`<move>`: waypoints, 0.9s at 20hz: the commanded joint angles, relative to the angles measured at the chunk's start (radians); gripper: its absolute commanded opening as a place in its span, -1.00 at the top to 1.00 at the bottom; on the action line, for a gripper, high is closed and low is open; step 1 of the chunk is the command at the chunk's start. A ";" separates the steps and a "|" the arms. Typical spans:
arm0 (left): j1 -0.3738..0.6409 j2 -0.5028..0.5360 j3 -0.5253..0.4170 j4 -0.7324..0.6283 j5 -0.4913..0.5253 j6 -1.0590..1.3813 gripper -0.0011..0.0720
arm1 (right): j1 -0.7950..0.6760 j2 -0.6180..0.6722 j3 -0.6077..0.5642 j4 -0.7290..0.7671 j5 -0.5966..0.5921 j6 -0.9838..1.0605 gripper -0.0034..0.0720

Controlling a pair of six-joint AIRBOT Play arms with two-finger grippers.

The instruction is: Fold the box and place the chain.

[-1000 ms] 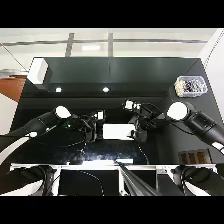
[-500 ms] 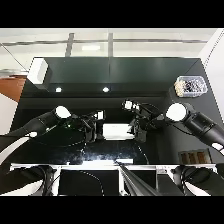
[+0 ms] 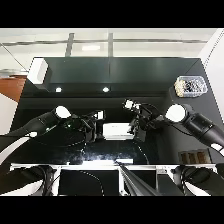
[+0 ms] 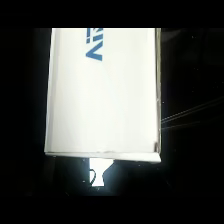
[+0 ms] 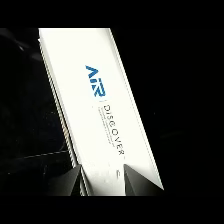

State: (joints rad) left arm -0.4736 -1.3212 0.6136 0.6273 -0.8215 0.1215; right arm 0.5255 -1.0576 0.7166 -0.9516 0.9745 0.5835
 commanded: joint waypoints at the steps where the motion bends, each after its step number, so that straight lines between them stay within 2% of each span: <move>1: 0.000 0.000 0.000 0.000 -0.002 0.001 -0.14 | 0.000 -0.001 -0.002 0.001 -0.017 0.008 0.12; 18: 0.000 0.000 0.000 0.000 -0.001 0.001 -0.14 | 0.058 -0.017 -0.023 -0.003 -0.018 0.057 0.09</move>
State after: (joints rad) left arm -0.4728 -1.3220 0.6136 0.6315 -0.8230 0.1246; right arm 0.5774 -1.0721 0.6952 -0.9569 0.9504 0.6258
